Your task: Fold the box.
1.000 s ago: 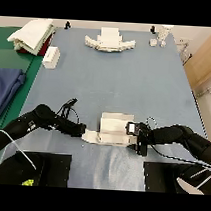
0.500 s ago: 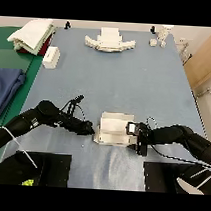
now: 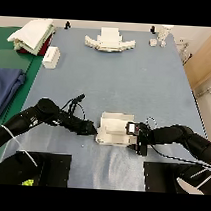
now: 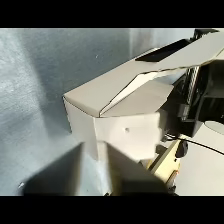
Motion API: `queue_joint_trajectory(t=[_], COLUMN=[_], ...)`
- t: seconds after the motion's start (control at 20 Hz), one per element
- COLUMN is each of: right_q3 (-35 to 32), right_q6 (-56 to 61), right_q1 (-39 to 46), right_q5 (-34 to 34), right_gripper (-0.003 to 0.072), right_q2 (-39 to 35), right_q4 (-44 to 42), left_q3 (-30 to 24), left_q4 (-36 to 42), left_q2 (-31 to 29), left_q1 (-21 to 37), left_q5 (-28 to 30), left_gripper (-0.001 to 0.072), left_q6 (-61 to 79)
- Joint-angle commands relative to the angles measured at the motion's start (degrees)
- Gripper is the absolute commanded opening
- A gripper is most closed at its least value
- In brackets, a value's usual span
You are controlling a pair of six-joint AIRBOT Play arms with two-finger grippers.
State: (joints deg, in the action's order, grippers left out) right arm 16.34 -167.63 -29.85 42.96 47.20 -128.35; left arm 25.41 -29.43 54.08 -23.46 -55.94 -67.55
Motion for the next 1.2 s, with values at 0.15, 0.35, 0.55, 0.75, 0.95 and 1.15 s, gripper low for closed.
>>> queue_joint_trajectory(t=[0.15, 0.35, 0.55, 0.75, 0.95, 1.15], right_q3=[0.02, 0.02, 0.02, 0.02, 0.02, 0.02], right_q6=[0.02, 0.02, 0.02, 0.02, 0.02, 0.02], right_q1=[0.0, 0.0, 0.0, -0.02, 0.0, 0.0], right_q5=[-0.02, 0.0, -0.02, -0.02, 0.0, 0.0], right_gripper=[0.0537, 0.0537, 0.0537, 0.0537, 0.0537, 0.0538], right_q2=[-0.02, -0.02, -0.02, -0.02, -0.02, -0.02], right_q4=[-0.02, -0.02, -0.02, -0.02, -0.02, -0.02], left_q3=[0.09, 0.09, 0.07, 0.07, 0.92, 4.44], left_q4=[0.17, 0.13, 0.15, -0.02, -1.11, -8.04], left_q2=[0.0, 0.0, 0.02, 0.39, 0.48, 0.48], left_q1=[-0.02, -0.02, -0.02, -0.07, -1.29, -7.69], left_q5=[-1.11, -1.18, -0.59, 0.24, 0.72, 4.24], left_gripper=[0.0454, 0.0454, 0.0455, 0.0454, 0.0334, 0.0163], left_q6=[-0.44, -0.42, -0.42, 0.92, -0.72, -8.57])
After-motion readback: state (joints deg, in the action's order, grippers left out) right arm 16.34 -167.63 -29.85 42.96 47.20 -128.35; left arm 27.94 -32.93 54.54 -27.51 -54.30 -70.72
